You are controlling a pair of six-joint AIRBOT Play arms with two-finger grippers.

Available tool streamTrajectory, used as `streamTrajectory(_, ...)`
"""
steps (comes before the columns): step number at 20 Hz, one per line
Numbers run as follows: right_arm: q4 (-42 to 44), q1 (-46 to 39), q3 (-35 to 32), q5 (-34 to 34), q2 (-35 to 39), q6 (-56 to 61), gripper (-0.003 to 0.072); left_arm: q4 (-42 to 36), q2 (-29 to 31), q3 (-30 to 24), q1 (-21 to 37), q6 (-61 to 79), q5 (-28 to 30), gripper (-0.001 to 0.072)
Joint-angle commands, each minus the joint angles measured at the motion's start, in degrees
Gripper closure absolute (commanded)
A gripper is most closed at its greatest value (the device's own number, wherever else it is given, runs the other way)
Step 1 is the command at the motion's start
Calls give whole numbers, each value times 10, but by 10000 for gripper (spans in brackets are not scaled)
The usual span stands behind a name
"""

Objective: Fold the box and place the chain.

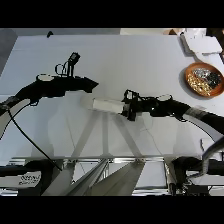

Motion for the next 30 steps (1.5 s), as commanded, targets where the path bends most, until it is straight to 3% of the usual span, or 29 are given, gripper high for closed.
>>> streamTrajectory(1, 1, 0, 0, 0, 0, 0, 238, -9, -15, 0, 0, -20, -16, 702)
streamTrajectory(6, 1, 0, 0, 0, 0, 0, 238, -3, -6, 0, 10, -19, -19, 705)
streamTrajectory(10, 1, 0, 0, 0, 0, 0, 238, 77, 12, 0, 12, -19, -18, 705)
streamTrajectory(15, 1, 0, 0, 0, 0, 0, 238, 308, 129, 0, 19, 20, -34, 705)
streamTrajectory(17, 1, 0, 0, 0, 0, 0, 238, 376, 177, 0, 29, 22, -124, 706)
streamTrajectory(19, 1, 0, 0, 0, 0, 0, 238, 367, 192, 0, 49, 51, -267, 707)
streamTrajectory(20, 1, 0, 0, 0, 0, 0, 238, 353, 191, -3, 55, 71, -299, 707)
streamTrajectory(26, 1, 0, 0, 0, 0, 0, 238, 279, 122, -14, 27, 124, -309, 707)
streamTrajectory(30, 1, 0, 0, 0, 0, 0, 238, 123, 43, -14, 6, 243, -280, 706)
